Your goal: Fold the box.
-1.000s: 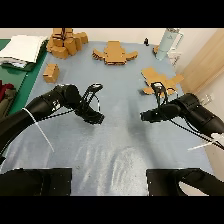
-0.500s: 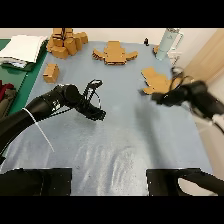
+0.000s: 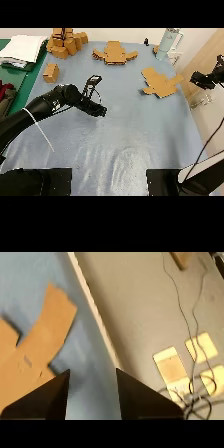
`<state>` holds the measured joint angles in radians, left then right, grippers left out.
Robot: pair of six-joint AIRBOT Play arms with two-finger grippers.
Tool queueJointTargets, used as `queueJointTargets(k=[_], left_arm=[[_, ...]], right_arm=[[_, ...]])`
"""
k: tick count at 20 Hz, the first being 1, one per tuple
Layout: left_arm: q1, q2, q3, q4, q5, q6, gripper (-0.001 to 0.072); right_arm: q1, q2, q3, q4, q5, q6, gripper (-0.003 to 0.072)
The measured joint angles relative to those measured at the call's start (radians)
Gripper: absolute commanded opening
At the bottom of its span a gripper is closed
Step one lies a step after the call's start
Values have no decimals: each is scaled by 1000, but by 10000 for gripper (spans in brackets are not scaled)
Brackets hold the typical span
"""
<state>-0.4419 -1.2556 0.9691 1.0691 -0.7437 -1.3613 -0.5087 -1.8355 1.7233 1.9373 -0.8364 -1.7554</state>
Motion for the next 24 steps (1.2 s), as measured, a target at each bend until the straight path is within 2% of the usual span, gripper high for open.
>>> queueJointTargets(k=[4,6,14,15,16,17,18,19,21,22,24], left_arm=[[0,0,0,0,37,0,13],[0,0,0,0,47,0,13],[0,0,0,0,54,0,13],[0,0,0,0,54,0,13],[0,0,0,0,54,0,13],[0,0,0,0,54,0,13],[0,0,0,0,54,0,13],[0,0,0,0,54,0,13],[0,0,0,0,53,-1,13],[0,0,0,0,54,-1,13],[0,0,0,0,54,-1,14]], right_arm=[[-1,-193,210,101,15,-106,481],[19,-255,272,125,11,-143,462],[73,-340,333,157,51,-217,460],[75,-343,333,157,49,-220,384],[77,-346,332,158,43,-224,276],[79,-348,331,161,37,-224,274],[80,-349,330,163,26,-229,212],[79,-349,330,170,10,-243,113],[79,-346,329,196,-34,-284,84],[79,-341,328,211,-66,-308,5],[81,-327,328,240,-136,-356,3]])
